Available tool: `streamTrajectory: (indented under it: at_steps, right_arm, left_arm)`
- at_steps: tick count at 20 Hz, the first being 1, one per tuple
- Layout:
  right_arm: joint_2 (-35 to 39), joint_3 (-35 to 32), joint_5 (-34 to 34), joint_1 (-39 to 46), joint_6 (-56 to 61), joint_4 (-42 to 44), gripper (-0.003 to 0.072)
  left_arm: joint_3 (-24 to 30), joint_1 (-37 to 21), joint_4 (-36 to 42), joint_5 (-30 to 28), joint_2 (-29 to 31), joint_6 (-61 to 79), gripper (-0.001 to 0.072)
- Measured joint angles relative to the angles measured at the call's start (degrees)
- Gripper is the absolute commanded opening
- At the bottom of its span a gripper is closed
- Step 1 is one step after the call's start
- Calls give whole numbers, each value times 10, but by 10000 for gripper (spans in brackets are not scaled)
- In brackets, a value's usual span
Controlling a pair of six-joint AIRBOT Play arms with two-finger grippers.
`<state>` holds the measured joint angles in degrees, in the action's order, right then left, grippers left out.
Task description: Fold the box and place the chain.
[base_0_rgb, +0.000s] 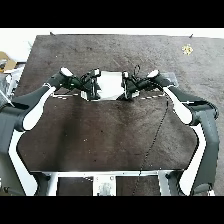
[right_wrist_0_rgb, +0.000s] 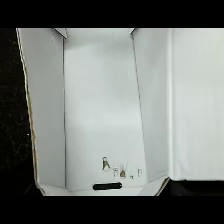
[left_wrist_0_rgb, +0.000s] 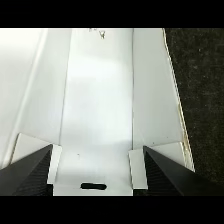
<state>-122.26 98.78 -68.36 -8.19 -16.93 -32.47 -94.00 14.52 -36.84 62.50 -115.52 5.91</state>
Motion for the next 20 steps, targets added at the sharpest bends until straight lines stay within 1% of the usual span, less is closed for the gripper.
streamTrajectory:
  at_steps: [4, 5, 6, 7, 8, 11, 13, 17, 20]
  right_arm:
    - [0, 0, 1, 0, 0, 0, 441]
    - [0, 0, 2, 0, 0, 0, 441]
    - [0, 0, 2, 0, 0, 0, 442]
    - [0, 0, 3, 0, 2, 2, 441]
    - [0, 0, 4, 0, 2, 2, 441]
    - [0, 0, 4, 0, 2, 2, 441]
    - [0, 0, 4, 0, 2, 2, 441]
    - [0, 0, 3, 0, 1, 2, 441]
    - [0, 0, 3, 0, 1, 2, 442]
  left_arm:
    - [0, 0, -1, -3, 0, -7, 701]
    - [0, 0, -1, -3, 0, -8, 556]
    - [0, -1, -1, -5, 0, -10, 285]
    - [0, -1, -4, -11, 0, -12, 126]
    - [0, -3, -9, -9, 0, -14, 17]
    - [-3, -19, -11, -3, 9, -35, 12]
    - [-9, -35, -14, 15, 21, -79, 11]
    - [-28, -75, -34, 62, 67, -221, 11]
    - [-35, -108, -58, 89, 98, -362, 11]
